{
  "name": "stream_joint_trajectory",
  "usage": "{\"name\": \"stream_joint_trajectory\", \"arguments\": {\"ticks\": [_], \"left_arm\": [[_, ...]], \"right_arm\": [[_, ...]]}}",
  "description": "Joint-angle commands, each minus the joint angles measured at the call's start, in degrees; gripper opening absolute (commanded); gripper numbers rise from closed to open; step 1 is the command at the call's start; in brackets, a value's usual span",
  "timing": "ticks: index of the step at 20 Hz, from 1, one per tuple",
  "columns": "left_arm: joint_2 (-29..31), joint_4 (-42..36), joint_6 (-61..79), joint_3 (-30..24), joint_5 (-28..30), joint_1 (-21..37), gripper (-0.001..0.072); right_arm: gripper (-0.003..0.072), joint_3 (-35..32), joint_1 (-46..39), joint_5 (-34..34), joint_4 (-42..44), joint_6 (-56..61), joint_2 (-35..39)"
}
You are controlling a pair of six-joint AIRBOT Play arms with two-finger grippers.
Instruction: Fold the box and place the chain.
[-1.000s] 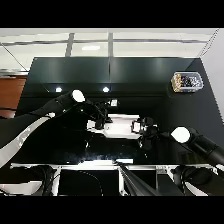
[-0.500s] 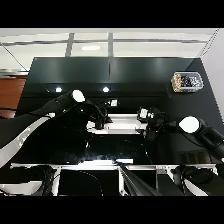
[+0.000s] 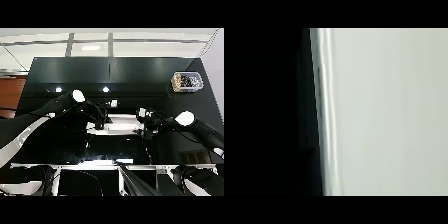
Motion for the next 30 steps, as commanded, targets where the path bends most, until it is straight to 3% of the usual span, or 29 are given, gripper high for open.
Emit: {"name": "stream_joint_trajectory", "arguments": {"ticks": [1, 7, 11, 29, 30], "left_arm": [[0.00, -0.07, -0.48, 0.07, 0.13, 0.00, 0.0028], [0.00, -0.04, -1.75, 0.07, 0.13, 0.09, 0.0028], [0.00, -0.04, -1.75, 0.07, 0.09, 0.09, 0.0028], [0.00, -0.07, -1.75, 0.07, 0.11, 0.07, 0.0028], [0.00, -0.07, -1.75, 0.07, 0.11, 0.07, 0.0029]], "right_arm": [[0.0627, 0.04, -0.35, 2.08, 4.02, -5.62, -4.15], [0.0626, 0.02, -0.46, 1.99, 3.65, -10.03, -7.74], [0.0626, 0.02, -0.46, 1.49, -1.68, -10.23, -8.35], [0.0620, 0.02, -0.44, 0.48, -1.09, -11.50, -9.73], [0.0581, 0.02, -0.44, 0.50, -1.09, -11.50, -9.92]]}}
